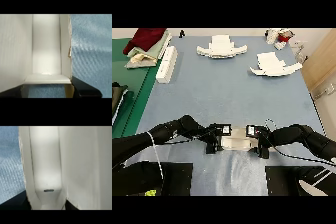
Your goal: Fold the box.
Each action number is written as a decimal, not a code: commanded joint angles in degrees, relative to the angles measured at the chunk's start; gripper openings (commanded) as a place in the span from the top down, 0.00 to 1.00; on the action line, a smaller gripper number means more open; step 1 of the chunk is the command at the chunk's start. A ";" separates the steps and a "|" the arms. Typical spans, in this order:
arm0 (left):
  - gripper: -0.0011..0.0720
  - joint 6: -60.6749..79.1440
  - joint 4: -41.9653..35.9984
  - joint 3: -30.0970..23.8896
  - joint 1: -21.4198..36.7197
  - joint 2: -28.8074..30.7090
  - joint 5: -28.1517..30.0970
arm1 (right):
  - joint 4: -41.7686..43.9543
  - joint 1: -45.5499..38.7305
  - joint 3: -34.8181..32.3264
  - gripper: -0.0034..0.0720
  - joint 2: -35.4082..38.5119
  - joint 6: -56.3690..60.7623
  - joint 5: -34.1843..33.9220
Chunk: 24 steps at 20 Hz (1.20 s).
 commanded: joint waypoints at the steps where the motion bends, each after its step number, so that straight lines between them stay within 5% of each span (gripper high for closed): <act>1: 0.40 0.07 0.04 -0.02 -0.02 0.00 -0.11 | 0.02 0.04 0.02 0.31 0.04 0.02 0.07; 2: 0.11 0.07 0.04 -0.02 -0.02 0.00 -0.11 | 0.02 0.04 0.02 0.31 0.04 0.02 0.07; 6: 0.07 0.07 0.02 -0.02 -0.02 0.00 -0.11 | 0.02 0.04 0.02 0.31 0.04 0.00 0.07; 7: 0.08 0.04 0.02 -0.02 -0.02 0.00 -0.11 | 0.02 0.04 0.02 0.31 0.04 0.02 0.07; 9: 0.44 -0.15 0.04 -0.02 -0.02 0.00 -0.09 | 0.02 0.04 0.02 0.31 0.04 0.02 0.07; 24: 0.44 -0.13 0.04 0.00 0.02 0.00 0.50 | 0.24 0.04 0.04 0.31 0.00 0.02 0.09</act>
